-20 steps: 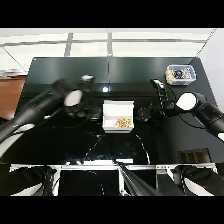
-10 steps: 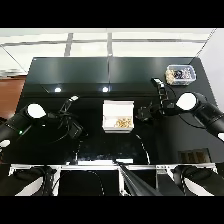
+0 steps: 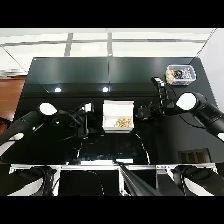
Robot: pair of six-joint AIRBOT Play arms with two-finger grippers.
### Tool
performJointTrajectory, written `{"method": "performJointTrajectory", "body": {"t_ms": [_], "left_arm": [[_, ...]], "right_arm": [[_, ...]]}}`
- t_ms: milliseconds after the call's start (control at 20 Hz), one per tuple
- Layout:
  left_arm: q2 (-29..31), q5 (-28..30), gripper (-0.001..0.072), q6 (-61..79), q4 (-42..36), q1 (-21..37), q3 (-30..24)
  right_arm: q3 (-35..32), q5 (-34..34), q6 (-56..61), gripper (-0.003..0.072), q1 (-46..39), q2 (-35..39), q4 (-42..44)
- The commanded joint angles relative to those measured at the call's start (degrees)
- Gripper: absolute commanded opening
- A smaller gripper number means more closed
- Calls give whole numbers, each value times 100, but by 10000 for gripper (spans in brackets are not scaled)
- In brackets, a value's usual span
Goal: Fold the box and place the chain.
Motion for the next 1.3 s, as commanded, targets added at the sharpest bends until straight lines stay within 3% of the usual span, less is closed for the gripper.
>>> {"method": "performJointTrajectory", "body": {"t_ms": [0, 100, 400, 550, 950, 1250], "left_arm": [[-553, 31, 720, 501, -13, -168, 450], [-734, 26, 720, 457, 343, -306, 612], [-1025, 243, 719, 380, 348, -608, 726], [-1025, 656, 719, 216, 343, -662, 734], [-1043, 643, 718, 245, 284, -667, 758], [-1036, 824, 705, 389, 162, -1054, 767]], "right_arm": [[2, -7, 2, 407, 2, 0, 7], [2, -7, 2, 407, 2, 0, 9], [2, -7, 2, 407, 2, 0, 11], [2, -13, 0, 407, 2, 0, 9], [2, -28, 2, 407, 2, 0, 9], [2, -63, 0, 407, 2, 0, 0]]}}
